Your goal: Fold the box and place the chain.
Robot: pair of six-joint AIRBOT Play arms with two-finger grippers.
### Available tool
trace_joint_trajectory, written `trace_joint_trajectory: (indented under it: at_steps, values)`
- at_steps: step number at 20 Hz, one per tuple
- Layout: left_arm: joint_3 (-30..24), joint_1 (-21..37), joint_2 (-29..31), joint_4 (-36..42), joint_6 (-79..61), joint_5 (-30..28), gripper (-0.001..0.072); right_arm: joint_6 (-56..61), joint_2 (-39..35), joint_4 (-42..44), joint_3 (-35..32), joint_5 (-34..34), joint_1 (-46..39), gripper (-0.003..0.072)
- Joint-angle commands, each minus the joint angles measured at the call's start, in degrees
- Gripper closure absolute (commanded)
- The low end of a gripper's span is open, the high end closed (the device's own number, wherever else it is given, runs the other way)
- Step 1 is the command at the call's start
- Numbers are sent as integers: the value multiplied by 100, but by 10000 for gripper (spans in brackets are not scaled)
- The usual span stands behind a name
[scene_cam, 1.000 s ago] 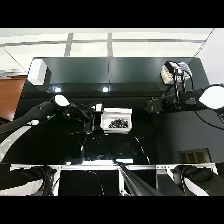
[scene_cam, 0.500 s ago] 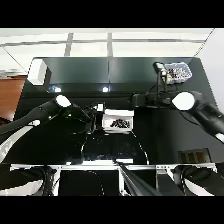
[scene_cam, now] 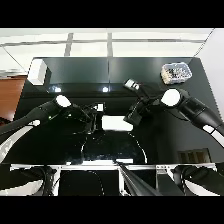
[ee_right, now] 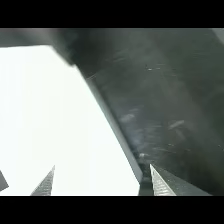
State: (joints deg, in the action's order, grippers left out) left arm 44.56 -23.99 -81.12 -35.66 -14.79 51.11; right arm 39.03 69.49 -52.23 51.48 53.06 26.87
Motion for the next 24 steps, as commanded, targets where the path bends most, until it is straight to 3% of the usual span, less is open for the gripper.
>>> trace_joint_trajectory:
  at_steps: [1, 10, 11, 12, 13, 14, 22, 23, 24]
  values:
    - [4, -2, -4, -2, 0, 11, 231, -1875, 98, 81, 57, 282, 221, -16]
    - [4, -2, -4, -2, 0, 9, 231, -2151, 175, 269, 57, 74, 203, -15]
    - [4, -2, -4, -2, 0, 9, 230, -2151, 175, 267, 57, 74, 203, 40]
    - [4, -2, -4, -2, 0, 9, 231, -2144, 175, 267, 57, 83, 192, 264]
    - [4, -2, -4, -2, 0, 9, 230, -2144, 175, 267, 57, 116, 170, 410]
    - [4, 0, -4, -2, 0, 9, 231, -2144, 173, 249, 57, 140, 168, 494]
    - [4, -2, -4, -2, 0, 9, 231, -2083, 177, 264, -90, 363, 170, 489]
    - [4, -2, -4, -2, 0, 9, 231, -2083, 177, 264, -94, 363, 170, 463]
    - [4, -2, -4, -2, 0, 9, 231, -2083, 177, 271, -92, 326, 170, 381]
